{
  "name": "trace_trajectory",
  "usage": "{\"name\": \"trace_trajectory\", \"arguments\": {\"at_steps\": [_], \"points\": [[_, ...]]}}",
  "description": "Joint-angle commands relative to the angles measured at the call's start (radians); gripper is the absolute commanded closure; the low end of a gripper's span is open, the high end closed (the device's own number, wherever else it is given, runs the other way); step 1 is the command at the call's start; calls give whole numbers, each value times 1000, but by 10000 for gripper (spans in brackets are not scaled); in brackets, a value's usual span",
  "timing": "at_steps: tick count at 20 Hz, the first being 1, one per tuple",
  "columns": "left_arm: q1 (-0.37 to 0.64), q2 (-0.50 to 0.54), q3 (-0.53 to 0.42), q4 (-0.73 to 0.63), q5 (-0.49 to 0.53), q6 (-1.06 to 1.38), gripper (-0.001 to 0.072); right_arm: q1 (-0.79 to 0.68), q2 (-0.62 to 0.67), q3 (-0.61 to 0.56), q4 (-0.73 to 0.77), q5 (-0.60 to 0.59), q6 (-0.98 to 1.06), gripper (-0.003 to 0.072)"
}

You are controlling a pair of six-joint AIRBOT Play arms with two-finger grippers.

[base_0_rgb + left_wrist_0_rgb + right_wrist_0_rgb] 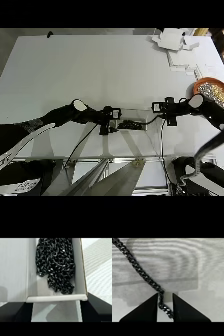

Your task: Fold the box and place the chain.

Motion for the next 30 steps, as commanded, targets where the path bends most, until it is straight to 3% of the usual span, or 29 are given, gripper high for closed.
{"name": "trace_trajectory", "arguments": {"at_steps": [1,3,10,13,18,20,21,23,25,30], "points": [[1,0,0,0,0,0,455,2,-26,0,-8,19,2,582],[1,0,0,0,0,0,455,2,-5,0,-12,29,2,643],[1,0,0,0,0,0,455,2,251,0,56,207,37,668],[1,0,0,0,0,0,455,2,336,0,72,194,43,668],[1,0,0,0,0,0,455,2,254,0,-40,150,146,651],[1,0,0,0,0,0,455,2,203,0,-52,118,177,423],[1,0,0,0,0,0,455,2,178,0,-53,110,184,410],[1,0,0,0,0,0,455,2,131,0,-53,109,183,412],[1,0,0,0,0,0,455,2,87,0,-51,97,178,470],[1,0,0,0,0,0,455,2,6,0,-51,79,160,469]]}}
